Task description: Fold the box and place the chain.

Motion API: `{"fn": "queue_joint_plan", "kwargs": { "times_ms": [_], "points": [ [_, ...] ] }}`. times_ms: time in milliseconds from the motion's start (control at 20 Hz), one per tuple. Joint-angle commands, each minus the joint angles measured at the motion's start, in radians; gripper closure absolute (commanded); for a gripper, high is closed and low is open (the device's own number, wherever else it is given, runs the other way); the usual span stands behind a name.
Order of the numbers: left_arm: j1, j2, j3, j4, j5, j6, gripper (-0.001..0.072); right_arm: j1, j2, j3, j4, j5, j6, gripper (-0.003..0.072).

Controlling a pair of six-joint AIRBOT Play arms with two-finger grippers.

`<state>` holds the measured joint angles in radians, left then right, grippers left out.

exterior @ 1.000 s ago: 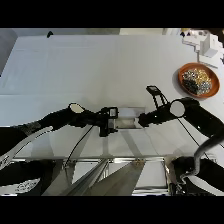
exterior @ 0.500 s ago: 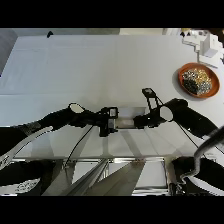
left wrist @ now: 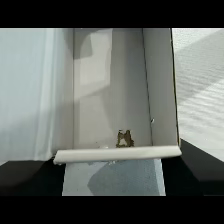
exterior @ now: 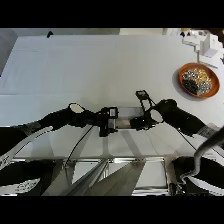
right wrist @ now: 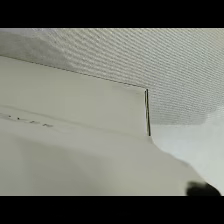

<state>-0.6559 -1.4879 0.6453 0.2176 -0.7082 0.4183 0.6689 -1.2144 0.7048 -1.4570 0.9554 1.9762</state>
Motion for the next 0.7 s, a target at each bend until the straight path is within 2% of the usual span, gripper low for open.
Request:
{"fn": "queue_joint_plan", "kwargs": {
  "times_ms": [0,100,150,250,300,350,400,450,500,650],
  "points": [
    [0.000,0.001,0.000,0.000,0.001,0.000,0.0571,0.005,-0.006,0.005,-0.009,-0.013,0.010,0.0442],
    [0.000,0.001,0.000,0.000,0.001,0.000,0.0571,0.005,-0.013,0.005,-0.009,-0.014,0.010,0.0527],
    [0.000,0.001,0.000,0.000,0.001,0.000,0.0571,0.005,-0.018,0.005,-0.009,-0.014,0.010,0.0531],
    [0.000,0.001,0.000,0.000,0.001,0.000,0.0571,0.005,-0.030,0.005,-0.009,-0.014,0.010,0.0658],
    [0.000,0.001,0.000,0.000,0.001,0.000,0.0571,0.005,-0.034,0.005,-0.009,-0.014,0.010,0.0665],
    [0.000,0.001,0.000,0.000,0.001,0.000,0.0571,0.005,-0.039,0.005,-0.009,-0.014,0.010,0.0665],
    [0.000,0.001,0.000,0.000,0.001,0.000,0.0571,0.005,-0.041,0.005,-0.009,-0.021,0.010,0.0629],
    [0.000,0.001,0.000,0.000,0.001,0.000,0.0571,0.005,-0.043,0.005,-0.009,-0.031,0.010,0.0492],
    [0.000,0.001,0.000,0.000,0.001,0.000,0.0571,0.005,-0.046,0.005,-0.009,-0.038,0.011,0.0452],
    [0.000,0.001,0.000,0.000,0.002,0.000,0.0571,0.004,-0.046,0.005,-0.018,-0.056,0.025,0.0452]
  ]
}}
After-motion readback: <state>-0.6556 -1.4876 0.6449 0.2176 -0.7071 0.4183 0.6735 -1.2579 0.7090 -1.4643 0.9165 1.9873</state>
